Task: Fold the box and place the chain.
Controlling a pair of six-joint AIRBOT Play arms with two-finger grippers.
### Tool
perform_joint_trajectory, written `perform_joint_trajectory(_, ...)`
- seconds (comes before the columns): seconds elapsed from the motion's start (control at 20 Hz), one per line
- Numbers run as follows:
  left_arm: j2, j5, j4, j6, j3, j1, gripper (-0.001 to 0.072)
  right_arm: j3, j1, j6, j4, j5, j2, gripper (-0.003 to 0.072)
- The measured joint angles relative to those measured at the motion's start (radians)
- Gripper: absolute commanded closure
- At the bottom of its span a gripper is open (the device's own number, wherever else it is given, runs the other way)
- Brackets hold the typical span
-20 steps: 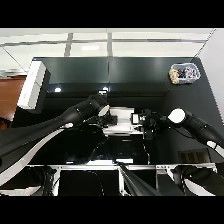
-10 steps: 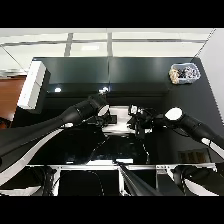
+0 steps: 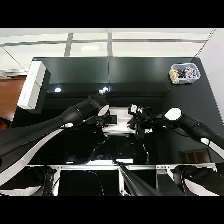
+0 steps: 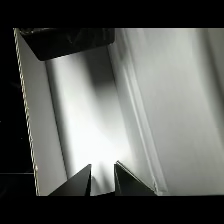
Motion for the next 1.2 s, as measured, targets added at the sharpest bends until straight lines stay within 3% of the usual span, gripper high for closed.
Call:
perform_joint_trajectory(0.05, 0.000, 0.000, 0.000, 0.000, 0.000, 0.000, 0.0685, 0.000, 0.000, 0.020, -0.007, 0.000, 0.000, 0.0671)
perform_joint_trajectory(0.15, 0.000, 0.000, 0.000, 0.000, 0.000, 0.000, 0.0685, 0.009, -0.014, 0.102, -0.023, 0.018, 0.016, 0.0672)
perform_joint_trajectory(0.3, 0.000, 0.002, -0.002, 0.002, 0.000, 0.000, 0.0685, 0.069, -0.098, 0.399, -0.113, 0.130, 0.079, 0.0671)
perform_joint_trajectory(0.5, 0.000, 0.001, -0.003, 0.003, 0.000, 0.000, 0.0685, 0.118, -0.380, 0.836, -0.282, 0.281, 0.164, 0.0671)
perform_joint_trajectory(0.65, 0.000, 0.001, -0.002, 0.002, 0.000, 0.000, 0.0685, 0.053, -0.607, 1.048, -0.277, 0.307, 0.161, 0.0671)
perform_joint_trajectory(0.85, 0.000, 0.001, 0.000, 0.002, 0.000, 0.000, 0.0685, -0.040, -0.706, 1.117, -0.188, 0.351, 0.055, 0.0671)
perform_joint_trajectory(1.2, 0.000, 0.001, 0.000, 0.000, 0.000, 0.000, 0.0685, -0.072, -0.526, 0.955, 0.031, 0.378, -0.134, 0.0671)
